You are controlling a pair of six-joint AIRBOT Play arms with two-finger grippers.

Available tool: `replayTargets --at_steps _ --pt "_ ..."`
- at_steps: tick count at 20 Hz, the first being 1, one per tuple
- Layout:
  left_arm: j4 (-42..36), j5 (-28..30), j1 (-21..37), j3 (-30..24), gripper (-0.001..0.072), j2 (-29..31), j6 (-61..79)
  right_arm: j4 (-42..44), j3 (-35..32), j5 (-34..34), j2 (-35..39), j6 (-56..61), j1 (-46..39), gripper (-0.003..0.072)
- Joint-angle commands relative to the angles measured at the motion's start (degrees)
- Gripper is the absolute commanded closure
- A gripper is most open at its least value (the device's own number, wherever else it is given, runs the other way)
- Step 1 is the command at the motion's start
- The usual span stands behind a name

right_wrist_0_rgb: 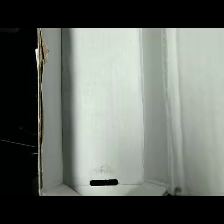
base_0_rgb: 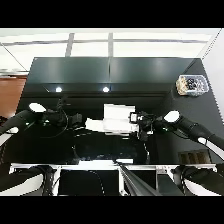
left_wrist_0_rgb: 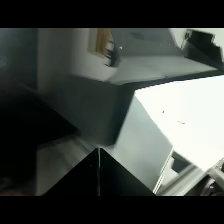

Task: Fold the box and place the chain.

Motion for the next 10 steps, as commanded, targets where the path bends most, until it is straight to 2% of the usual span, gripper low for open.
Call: replayTargets --at_steps 1,9,10 --pt "-5.7 2.9 -5.0 -0.1 0.0685 -2.4 1.5 0.0 0.0 0.0 0.0 0.0 0.0 0.0498" --pt "-5.6 -0.4 -5.5 0.5 0.0679 -2.4 9.6 0.0 0.0 0.0 0.0 0.0 0.1 0.0498" --pt "-5.6 -0.4 -5.5 1.0 0.0594 -2.3 10.4 0.0 0.0 0.0 0.0 0.0 0.1 0.0498"
